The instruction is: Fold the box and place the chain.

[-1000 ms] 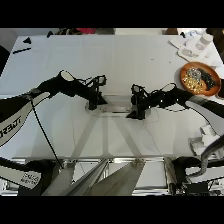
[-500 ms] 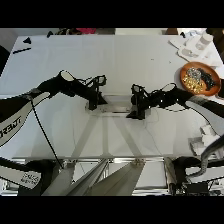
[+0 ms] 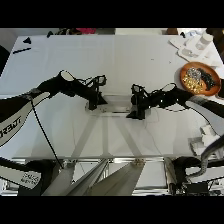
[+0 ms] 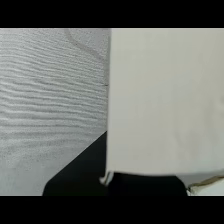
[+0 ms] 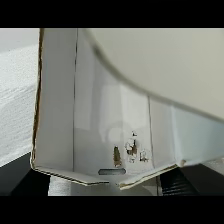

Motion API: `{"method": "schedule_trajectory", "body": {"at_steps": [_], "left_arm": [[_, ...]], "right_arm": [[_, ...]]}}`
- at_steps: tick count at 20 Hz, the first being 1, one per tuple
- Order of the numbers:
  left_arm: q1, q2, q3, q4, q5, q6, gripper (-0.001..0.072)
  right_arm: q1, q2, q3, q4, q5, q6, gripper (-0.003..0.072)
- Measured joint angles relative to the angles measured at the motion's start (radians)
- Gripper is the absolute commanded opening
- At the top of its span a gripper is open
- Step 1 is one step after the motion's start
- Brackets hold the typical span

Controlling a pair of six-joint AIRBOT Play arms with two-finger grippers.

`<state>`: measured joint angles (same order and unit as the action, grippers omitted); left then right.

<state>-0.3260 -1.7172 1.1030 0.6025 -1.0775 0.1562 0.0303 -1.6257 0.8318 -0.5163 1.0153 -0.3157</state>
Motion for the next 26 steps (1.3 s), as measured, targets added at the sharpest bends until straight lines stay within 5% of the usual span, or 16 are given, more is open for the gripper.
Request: {"method": "schedule_trajectory", "body": {"at_steps": [14,22,24,26], "left_arm": [[0.0,0.0,0.0,0.0,0.0,0.0,0.0008],[0.0,0.0,0.0,0.001,0.0,0.0,0.0008],[0.0,0.0,0.0,0.001,0.0,0.0,0.0008],[0.0,0.0,0.0,0.0,0.0,0.0,0.0008]], "right_arm": [[0.008,0.0,0.0,0.001,0.0,0.0,0.0712],[0.039,0.002,0.002,-0.005,-0.026,-0.001,0.0646],[0.041,0.001,0.002,-0.006,-0.037,-0.001,0.0548],[0.042,0.001,0.002,-0.007,-0.038,-0.001,0.0551]]}}
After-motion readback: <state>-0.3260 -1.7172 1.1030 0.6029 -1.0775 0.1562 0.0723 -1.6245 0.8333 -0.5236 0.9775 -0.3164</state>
